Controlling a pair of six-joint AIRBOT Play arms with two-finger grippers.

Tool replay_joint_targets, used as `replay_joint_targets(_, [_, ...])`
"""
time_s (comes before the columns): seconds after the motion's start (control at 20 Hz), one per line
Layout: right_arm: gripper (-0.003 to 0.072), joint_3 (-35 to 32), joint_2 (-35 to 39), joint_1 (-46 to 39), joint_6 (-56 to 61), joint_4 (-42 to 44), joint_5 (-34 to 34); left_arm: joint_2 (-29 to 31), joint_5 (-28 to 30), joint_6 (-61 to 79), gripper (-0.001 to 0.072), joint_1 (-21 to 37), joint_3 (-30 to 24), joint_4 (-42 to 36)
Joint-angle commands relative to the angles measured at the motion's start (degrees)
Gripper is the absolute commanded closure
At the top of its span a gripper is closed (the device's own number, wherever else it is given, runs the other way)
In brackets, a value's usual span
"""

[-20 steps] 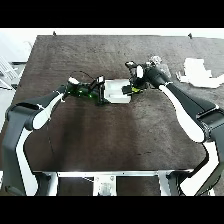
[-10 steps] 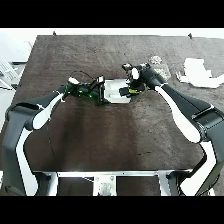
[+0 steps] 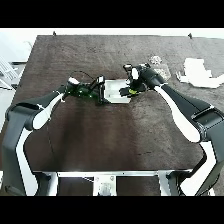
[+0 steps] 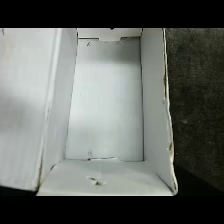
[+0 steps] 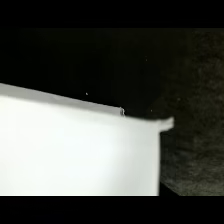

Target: Fold the box and place the chain.

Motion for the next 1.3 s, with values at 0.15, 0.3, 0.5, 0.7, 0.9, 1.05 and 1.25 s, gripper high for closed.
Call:
replay_joint_targets(0.15, [0.0260, 0.1, 1.2, -0.3, 0.7, 0.2, -0.5, 0.0, 0.1, -0.2, 0.0290, 0.0, 0.0, -0.1])
replay_joint_targets(0.3, [0.0232, 0.4, 3.2, -0.3, 0.7, 0.1, -0.7, 0.0, 0.1, -0.2, 0.0289, 0.0, 0.0, -0.1])
replay_joint_targets(0.5, [0.0233, 2.9, 6.8, -0.3, -1.7, 0.2, -0.7, 0.0, 0.1, -0.2, 0.0289, 0.0, 0.0, -0.1])
replay_joint_targets(0.7, [0.0235, 3.8, 11.4, -2.6, -5.8, -1.4, -1.4, 0.0, 0.2, -0.2, 0.0290, 0.0, 0.0, -0.1])
replay_joint_targets(0.9, [0.0277, 3.8, 10.4, -9.9, -6.3, -1.9, -11.5, 0.0, 0.2, -0.2, 0.0290, 0.0, 0.0, -0.1])
replay_joint_targets(1.05, [0.0277, 4.0, 6.9, -16.1, -10.5, 3.9, -17.1, 0.0, 0.2, -0.2, 0.0290, 0.0, 0.0, -0.1])
replay_joint_targets(1.25, [0.0277, 5.2, 1.7, -21.1, -19.1, 9.7, -17.7, 0.0, 0.2, -0.1, 0.0290, 0.0, 0.0, -0.1])
